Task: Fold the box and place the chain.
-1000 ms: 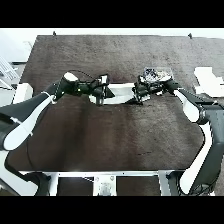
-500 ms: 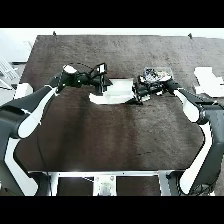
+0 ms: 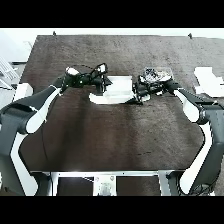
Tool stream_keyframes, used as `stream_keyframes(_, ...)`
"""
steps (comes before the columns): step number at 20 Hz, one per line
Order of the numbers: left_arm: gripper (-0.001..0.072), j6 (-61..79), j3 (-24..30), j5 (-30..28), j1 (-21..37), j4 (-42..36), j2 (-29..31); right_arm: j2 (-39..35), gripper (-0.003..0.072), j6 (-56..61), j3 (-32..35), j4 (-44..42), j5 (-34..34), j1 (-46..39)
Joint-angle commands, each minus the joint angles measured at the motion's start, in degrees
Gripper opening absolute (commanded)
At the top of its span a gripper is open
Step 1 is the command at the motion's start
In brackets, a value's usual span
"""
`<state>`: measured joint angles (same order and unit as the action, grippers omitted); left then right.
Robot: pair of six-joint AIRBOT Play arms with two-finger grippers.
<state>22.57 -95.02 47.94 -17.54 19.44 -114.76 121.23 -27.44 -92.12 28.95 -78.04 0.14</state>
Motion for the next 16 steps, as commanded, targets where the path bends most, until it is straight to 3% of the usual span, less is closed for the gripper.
stream_keyframes(1,0.0016,0.0,-0.1,-0.5,0.0,-0.6,-1.1,0.0,0.0587,0.0,0.0,0.0,0.0,0.1)
stream_keyframes(7,0.0016,0.0,-0.1,1.5,-0.2,-0.5,-1.6,0.0,0.0588,0.0,0.0,0.0,0.0,0.1)
stream_keyframes(16,0.0017,0.0,-0.3,0.0,-1.9,0.6,-2.7,0.0,0.0587,0.0,0.0,0.0,0.0,0.1)
